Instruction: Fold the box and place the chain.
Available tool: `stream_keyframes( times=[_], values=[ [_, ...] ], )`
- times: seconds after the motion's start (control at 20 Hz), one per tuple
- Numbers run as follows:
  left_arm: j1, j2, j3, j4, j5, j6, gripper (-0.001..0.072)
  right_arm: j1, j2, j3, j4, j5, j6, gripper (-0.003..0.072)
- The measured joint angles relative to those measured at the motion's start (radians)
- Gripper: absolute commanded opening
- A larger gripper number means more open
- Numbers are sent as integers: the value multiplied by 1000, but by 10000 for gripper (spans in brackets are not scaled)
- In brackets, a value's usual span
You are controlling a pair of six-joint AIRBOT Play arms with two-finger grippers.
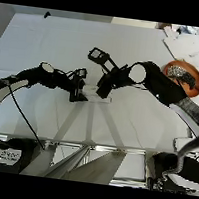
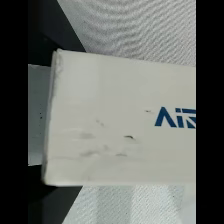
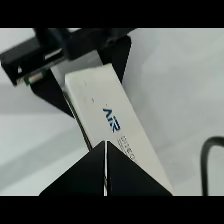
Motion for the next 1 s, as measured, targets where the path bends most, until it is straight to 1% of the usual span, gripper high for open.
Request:
stream_keyframes(
  times=[0.25,0.45,0.8,1.0],
  values=[
    [0,0,0,0,0,0,153,-3,-112,0,166,-45,93,16],
    [0,0,0,0,0,0,153,14,-183,-16,255,-77,113,16],
    [0,0,0,0,0,0,153,26,-209,-97,296,-120,119,17],
    [0,0,0,0,0,0,153,29,-182,-112,285,-137,121,18]
  ],
)
